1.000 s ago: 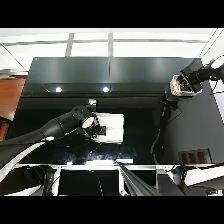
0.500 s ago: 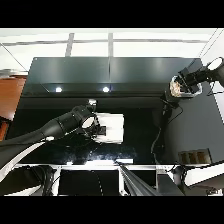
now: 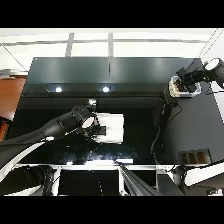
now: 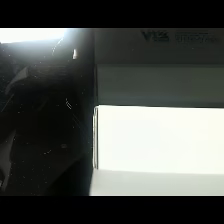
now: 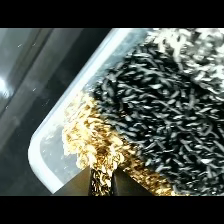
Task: Fold the box and place the chain.
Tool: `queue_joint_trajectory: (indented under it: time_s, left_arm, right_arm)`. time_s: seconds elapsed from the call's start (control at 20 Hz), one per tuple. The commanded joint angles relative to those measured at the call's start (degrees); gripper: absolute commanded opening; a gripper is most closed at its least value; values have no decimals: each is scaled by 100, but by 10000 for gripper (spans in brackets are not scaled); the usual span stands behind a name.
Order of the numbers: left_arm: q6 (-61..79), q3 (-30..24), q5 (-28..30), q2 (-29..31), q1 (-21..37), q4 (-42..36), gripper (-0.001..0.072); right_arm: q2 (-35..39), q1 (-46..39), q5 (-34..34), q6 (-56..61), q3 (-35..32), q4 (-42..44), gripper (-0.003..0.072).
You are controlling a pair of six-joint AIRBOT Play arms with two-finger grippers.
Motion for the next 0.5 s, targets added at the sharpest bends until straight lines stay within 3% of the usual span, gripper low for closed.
queue_joint_trajectory:
  time_s: [0.0,0.25,0.45]
  left_arm:
    - [2,4,0,-2,-2,2,32]
    - [2,4,-7,-2,-2,-2,32]
    - [2,4,-9,-2,-2,-2,32]
  right_arm:
    - [37,-13,350,-568,269,87,24]
    - [636,-140,898,-1429,857,118,23]
    - [1773,-173,857,-2210,940,334,23]
